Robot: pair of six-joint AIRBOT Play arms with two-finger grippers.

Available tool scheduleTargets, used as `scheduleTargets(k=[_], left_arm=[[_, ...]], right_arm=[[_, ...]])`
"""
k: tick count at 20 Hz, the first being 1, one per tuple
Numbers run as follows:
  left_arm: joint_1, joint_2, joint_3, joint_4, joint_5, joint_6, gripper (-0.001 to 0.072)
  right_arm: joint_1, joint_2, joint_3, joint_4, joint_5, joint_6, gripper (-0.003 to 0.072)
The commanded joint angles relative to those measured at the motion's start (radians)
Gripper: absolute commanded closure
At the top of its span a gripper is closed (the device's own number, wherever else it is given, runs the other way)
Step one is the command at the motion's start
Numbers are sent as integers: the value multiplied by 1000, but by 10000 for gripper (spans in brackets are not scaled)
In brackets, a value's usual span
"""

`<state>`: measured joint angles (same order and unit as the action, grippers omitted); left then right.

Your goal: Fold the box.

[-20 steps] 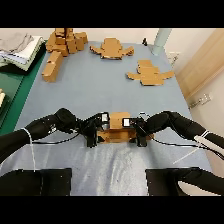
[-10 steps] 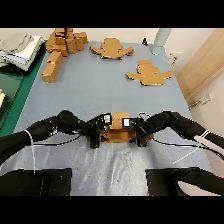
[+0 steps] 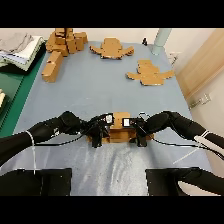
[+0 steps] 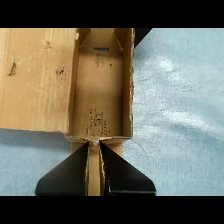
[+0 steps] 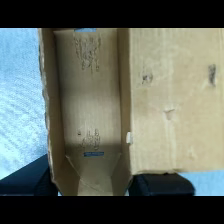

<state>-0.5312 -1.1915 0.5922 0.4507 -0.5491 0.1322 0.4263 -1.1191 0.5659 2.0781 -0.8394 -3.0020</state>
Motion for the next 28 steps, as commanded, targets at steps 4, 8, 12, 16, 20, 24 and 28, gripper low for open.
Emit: scheduleTargets(k=[4,8,12,16,20,24,28], left_arm=[[-31,-23,1,-98,25,18,603],[-37,-31,1,-119,61,18,602],[-37,-31,1,-122,59,18,328],[-37,-31,1,-122,42,17,212],[-37,-31,1,-122,41,13,211],[-34,-29,1,-108,53,-3,303],[0,72,1,190,8,-310,694]], right_arm=[[0,1,0,0,0,0,164],[0,1,0,0,0,0,164],[0,1,0,0,0,0,164],[0,1,0,0,0,0,164],[0,1,0,0,0,0,164],[0,1,0,0,0,0,164],[0,1,0,0,0,0,164]])
